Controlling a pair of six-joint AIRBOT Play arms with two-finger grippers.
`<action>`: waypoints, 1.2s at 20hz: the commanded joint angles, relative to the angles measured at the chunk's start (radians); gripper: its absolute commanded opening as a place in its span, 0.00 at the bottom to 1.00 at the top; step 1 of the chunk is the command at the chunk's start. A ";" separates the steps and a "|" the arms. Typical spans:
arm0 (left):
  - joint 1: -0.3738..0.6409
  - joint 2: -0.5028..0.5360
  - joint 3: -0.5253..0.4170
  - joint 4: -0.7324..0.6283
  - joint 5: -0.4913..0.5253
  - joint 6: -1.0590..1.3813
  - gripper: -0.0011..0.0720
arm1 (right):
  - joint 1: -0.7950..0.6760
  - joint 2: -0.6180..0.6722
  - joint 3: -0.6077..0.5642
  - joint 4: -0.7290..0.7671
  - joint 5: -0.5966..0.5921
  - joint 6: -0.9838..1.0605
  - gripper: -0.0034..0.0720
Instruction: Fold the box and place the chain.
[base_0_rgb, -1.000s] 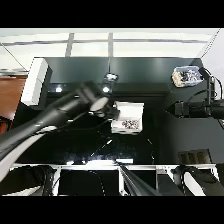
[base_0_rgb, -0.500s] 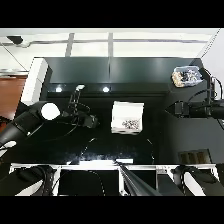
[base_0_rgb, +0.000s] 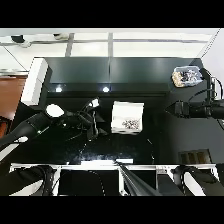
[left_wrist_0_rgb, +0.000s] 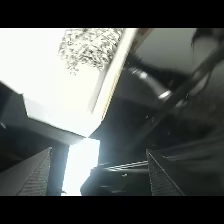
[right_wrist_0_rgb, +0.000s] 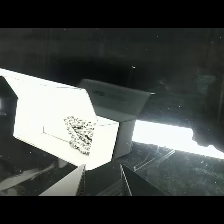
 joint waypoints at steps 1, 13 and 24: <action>0.003 -0.021 0.026 0.100 0.003 0.237 0.99 | 0.000 0.001 0.001 0.000 0.000 0.011 0.41; 0.001 -0.252 0.175 0.046 -0.016 0.234 0.99 | 0.002 0.001 0.001 0.004 0.000 0.019 0.41; -0.021 -0.294 0.214 0.040 -0.030 0.213 0.98 | 0.002 0.001 0.001 0.012 0.001 0.019 0.41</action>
